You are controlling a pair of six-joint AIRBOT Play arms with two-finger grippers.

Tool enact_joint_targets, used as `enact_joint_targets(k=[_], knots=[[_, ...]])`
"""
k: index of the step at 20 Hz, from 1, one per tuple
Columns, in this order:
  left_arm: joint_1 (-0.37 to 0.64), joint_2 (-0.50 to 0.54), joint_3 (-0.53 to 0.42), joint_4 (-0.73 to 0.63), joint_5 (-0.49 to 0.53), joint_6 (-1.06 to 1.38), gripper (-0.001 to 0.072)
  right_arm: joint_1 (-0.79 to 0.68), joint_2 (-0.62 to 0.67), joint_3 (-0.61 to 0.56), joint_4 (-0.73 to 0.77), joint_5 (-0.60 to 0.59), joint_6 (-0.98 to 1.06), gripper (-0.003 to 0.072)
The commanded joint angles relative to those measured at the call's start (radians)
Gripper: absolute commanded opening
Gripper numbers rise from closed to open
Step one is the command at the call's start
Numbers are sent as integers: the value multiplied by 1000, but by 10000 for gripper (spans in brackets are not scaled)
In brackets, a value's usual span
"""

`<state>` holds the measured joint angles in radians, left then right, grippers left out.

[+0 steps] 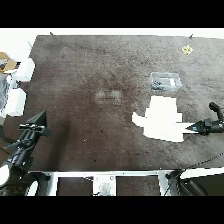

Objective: Fold the box and place the chain.

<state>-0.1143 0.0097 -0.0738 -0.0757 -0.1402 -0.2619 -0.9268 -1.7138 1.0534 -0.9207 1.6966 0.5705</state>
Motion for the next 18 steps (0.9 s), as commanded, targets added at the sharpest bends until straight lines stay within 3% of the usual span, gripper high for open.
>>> enact_joint_targets(k=[1, 4, 7, 12, 18], knots=[[0, 0, 1, 0, 2, 0, 12, 141, 89, -82, 45, 20, 14, -1], [0, 0, 1, 1, 1, 0, 12, 298, 165, -153, 179, 5, 25, -1], [0, 0, 1, 0, 0, 0, 12, 476, 239, -201, 319, -112, 61, -1], [0, 0, 13, 0, 0, 0, 12, 761, 292, -203, 452, -468, 108, -1], [0, 0, 13, 0, 12, 0, 12, 972, 286, -202, 589, -897, 110, -1]])
